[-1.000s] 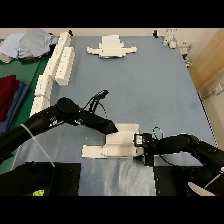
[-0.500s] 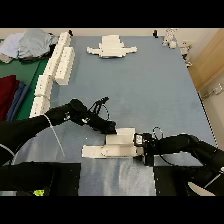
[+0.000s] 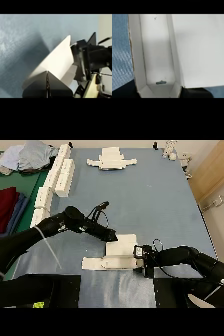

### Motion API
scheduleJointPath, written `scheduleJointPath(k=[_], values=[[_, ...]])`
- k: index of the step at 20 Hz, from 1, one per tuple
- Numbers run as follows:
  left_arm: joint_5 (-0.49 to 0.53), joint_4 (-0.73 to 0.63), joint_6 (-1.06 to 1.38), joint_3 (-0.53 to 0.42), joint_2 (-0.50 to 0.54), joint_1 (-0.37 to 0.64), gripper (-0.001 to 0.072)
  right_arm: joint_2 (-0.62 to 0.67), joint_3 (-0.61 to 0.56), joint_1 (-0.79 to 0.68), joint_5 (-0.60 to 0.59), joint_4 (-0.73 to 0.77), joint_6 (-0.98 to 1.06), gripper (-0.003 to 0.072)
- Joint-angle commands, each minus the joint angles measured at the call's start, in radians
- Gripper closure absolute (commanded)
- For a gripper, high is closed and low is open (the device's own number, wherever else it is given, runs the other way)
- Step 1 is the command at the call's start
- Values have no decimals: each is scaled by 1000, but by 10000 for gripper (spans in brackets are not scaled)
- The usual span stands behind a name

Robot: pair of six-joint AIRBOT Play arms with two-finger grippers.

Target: Fold the box.

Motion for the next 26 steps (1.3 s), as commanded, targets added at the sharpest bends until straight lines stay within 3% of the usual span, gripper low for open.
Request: scheduleJointPath(k=[1, 8, 12, 16, 17, 18, 22, 26], values=[[-18, 84, 47, 5, 175, 4, 698, 1, 1, 0, 0, 0, 0, 171], [-34, 352, 39, -104, 612, -80, 698, 1, 1, 0, 0, 0, 0, 171], [-39, 460, 47, -210, 789, -97, 698, 1, 1, 0, 0, 0, 0, 171], [-51, 470, 296, -374, 906, -97, 687, 1, 1, 0, 0, 0, 0, 171], [-48, 470, 319, -409, 914, -97, 391, 1, 1, 0, 0, 0, 0, 171], [-34, 457, 333, -441, 914, -97, 9, 1, 1, 0, 0, 0, 0, 171], [28, 444, 475, -492, 885, -99, 6, 1, 1, 0, 0, 0, 0, 171], [43, 344, 639, -493, 750, -100, 7, 1, 1, 0, 0, 0, 0, 171]])
